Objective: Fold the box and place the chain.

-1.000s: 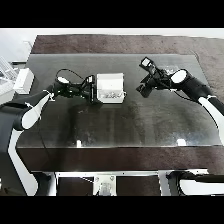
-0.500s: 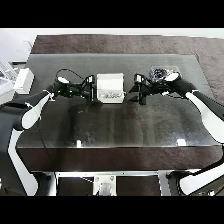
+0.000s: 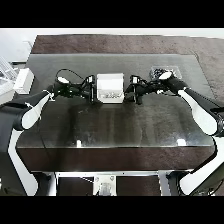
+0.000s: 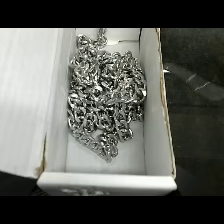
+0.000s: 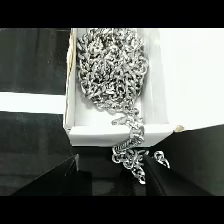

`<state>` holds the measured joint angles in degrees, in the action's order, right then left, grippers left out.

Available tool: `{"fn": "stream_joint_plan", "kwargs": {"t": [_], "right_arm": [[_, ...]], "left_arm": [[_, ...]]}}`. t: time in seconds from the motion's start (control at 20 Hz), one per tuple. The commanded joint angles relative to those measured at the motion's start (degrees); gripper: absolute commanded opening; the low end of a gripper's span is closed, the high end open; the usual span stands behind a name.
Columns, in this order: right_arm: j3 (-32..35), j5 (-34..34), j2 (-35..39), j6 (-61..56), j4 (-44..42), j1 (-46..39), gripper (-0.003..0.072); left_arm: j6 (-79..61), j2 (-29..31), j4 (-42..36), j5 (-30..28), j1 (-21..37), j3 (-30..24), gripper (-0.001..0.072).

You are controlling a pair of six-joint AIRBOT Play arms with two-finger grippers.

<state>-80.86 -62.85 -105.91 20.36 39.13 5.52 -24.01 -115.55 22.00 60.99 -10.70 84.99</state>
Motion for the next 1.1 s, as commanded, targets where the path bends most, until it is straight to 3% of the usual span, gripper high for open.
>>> {"fn": "stream_joint_plan", "kwargs": {"t": [0.0, 0.15, 0.3, 0.6, 0.75, 0.95, 1.05], "right_arm": [[-1.03, -0.04, -1.22, 0.26, 0.31, 0.11, 0.0450], [-2.29, 0.87, -2.16, -0.04, 0.28, 0.11, 0.0432], [-3.56, 0.87, -3.19, -2.12, 0.72, 0.37, 0.0367], [-3.80, 0.90, -3.96, -4.52, 4.02, 1.36, 0.0362], [-3.80, 2.47, -3.98, -4.92, 3.91, 1.33, 0.0280], [-4.13, 4.96, -3.96, -7.89, 3.06, 1.29, 0.0016], [-4.98, 4.00, -3.54, -11.26, 3.08, 1.07, -0.0001]], "left_arm": [[0.00, 0.00, 0.00, 0.00, 0.04, -0.02, 0.0448], [0.00, 0.00, 0.00, 0.04, 0.04, 0.00, 0.0448], [0.00, 0.00, 0.00, 0.04, 0.04, 0.00, 0.0448], [0.00, 0.00, 0.00, 0.04, 0.04, -0.02, 0.0448], [0.00, 0.00, 0.00, 0.09, 0.04, 0.00, 0.0448], [0.00, 0.00, 0.00, 0.09, 0.04, 0.00, 0.0448], [0.00, 0.00, 0.00, 0.07, 0.04, -0.02, 0.0448]]}}
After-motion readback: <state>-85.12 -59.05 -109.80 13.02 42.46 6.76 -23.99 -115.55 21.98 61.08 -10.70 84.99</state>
